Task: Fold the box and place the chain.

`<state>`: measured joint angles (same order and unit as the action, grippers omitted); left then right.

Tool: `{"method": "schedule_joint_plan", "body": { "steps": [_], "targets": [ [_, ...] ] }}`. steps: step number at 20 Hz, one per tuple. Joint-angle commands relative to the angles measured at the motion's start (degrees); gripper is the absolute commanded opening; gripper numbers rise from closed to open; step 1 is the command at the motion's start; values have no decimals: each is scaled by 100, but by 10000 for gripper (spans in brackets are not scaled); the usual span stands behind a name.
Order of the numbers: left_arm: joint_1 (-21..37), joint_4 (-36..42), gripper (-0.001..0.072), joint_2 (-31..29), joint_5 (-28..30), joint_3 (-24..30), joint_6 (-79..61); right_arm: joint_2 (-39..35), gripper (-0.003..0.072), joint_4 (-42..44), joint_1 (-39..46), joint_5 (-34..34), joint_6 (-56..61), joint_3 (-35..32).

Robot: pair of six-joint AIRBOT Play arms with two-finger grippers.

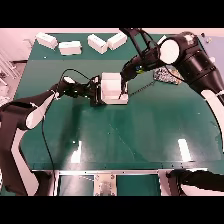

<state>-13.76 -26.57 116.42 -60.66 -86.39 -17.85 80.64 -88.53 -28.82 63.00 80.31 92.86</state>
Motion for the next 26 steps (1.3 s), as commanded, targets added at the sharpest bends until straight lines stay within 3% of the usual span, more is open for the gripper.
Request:
{"method": "schedule_joint_plan", "body": {
  "steps": [1,2,4,10,12,14,16,20,22,26],
  "targets": [
    [-2,0,464,-4,0,2,0,4,10,157,-13,-365,83,-308],
    [0,0,465,-4,0,2,-2,4,24,155,-13,-367,85,-345],
    [0,0,465,-4,0,2,-2,7,175,155,-11,-369,85,-385],
    [0,0,465,-4,2,2,-2,15,206,4,13,-201,83,-385],
    [-2,0,465,-4,0,2,0,15,312,-476,168,116,186,-459],
    [0,0,465,-4,0,2,-2,15,313,-745,632,35,509,-752],
    [-2,0,465,-4,2,2,0,15,310,-750,1349,-498,1069,-1246],
    [-2,0,465,-4,2,2,-2,28,317,-44,2553,-2516,1873,-2430],
    [0,0,465,-4,2,2,-2,142,485,450,2883,-3257,1871,-2813],
    [0,0,465,-4,2,2,0,745,494,981,3047,-3985,1871,-2894]
  ]
}}
